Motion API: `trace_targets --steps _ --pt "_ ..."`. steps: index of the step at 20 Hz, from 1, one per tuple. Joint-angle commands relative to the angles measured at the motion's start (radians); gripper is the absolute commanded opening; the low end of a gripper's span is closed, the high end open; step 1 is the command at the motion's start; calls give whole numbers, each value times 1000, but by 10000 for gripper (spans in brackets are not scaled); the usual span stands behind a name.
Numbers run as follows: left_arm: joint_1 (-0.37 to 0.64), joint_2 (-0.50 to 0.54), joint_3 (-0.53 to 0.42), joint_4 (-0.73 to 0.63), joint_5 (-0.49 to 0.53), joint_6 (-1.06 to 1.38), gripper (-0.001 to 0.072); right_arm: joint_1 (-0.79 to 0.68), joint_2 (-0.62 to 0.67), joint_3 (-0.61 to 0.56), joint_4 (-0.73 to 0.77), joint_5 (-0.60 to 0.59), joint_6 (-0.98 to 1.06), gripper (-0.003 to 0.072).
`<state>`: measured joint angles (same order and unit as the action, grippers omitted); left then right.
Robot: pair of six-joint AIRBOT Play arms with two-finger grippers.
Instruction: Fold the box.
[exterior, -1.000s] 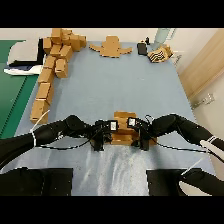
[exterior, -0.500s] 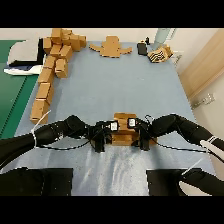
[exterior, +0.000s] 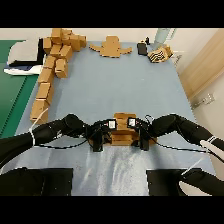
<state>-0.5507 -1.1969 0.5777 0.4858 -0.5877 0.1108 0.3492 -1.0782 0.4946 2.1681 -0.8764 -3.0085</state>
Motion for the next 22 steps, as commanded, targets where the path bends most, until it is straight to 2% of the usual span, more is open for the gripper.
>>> trace_targets --steps 1,3,5,7,11,16,22 --pt "43 15 0 95 -25 -77 176 0 0 1 0 0 -1 465" --pt "59 21 0 98 -30 -73 181 0 0 1 0 0 -2 465" --pt "60 21 0 98 -45 -75 432 0 0 1 0 0 -1 465" --pt "60 21 0 107 -84 -76 422 0 0 1 0 0 -2 464" --pt "60 21 0 129 -81 -75 411 0 0 1 0 0 -2 465" --pt "58 21 1 93 3 -73 412 0 0 1 0 0 -1 465" --pt "21 19 1 57 35 13 412 0 0 1 0 0 -2 464"
